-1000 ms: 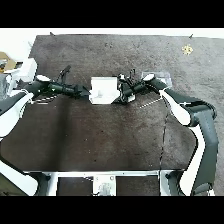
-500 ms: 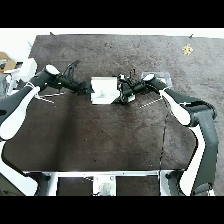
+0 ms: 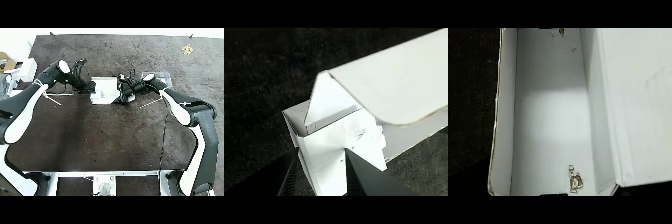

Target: Fold the box and place the chain.

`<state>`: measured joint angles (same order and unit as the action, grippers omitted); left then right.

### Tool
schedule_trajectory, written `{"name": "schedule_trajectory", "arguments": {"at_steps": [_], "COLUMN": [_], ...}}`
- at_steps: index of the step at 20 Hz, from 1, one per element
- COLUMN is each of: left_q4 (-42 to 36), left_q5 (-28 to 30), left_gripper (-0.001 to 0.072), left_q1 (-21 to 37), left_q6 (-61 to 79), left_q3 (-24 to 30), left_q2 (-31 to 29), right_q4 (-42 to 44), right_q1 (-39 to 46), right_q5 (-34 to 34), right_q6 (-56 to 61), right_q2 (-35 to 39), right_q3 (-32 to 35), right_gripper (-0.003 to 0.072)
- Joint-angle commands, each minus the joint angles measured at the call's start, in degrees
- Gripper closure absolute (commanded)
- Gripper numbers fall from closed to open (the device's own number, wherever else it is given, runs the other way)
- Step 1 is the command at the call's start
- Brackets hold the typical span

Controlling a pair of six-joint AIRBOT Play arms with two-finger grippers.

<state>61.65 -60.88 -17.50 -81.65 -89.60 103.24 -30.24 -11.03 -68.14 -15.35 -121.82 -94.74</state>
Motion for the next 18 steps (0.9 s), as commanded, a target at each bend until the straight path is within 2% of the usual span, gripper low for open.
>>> {"name": "schedule_trajectory", "arguments": {"at_steps": [1,4,5,8,13,18], "left_q4": [4.31,8.61,9.97,11.87,24.50,32.65], "left_q5": [1.86,1.77,1.68,0.31,-7.96,-15.82], "left_gripper": [0.0389,0.0393,0.0427,0.0426,0.0428,0.0428], "left_q1": [-1.62,-3.04,-3.54,-4.63,-8.59,-12.28], "left_q6": [-4.17,-8.39,-9.38,-10.93,-20.96,-29.31], "left_q3": [-0.28,-0.28,-0.28,-1.68,-9.25,-15.91], "left_q2": [0.07,0.17,0.24,1.25,5.33,10.23], "right_q4": [0.00,0.00,0.02,0.00,0.00,0.00], "right_q1": [0.02,0.02,0.02,0.02,0.02,0.02], "right_q5": [0.00,-0.02,0.00,-0.02,0.00,0.00], "right_q6": [0.00,-0.02,0.00,0.00,0.00,-0.02], "right_q2": [0.00,0.00,0.00,0.00,0.00,0.00], "right_q3": [0.00,0.00,0.00,0.00,0.00,0.00], "right_gripper": [0.0250,0.0250,0.0249,0.0249,0.0250,0.0249]}}
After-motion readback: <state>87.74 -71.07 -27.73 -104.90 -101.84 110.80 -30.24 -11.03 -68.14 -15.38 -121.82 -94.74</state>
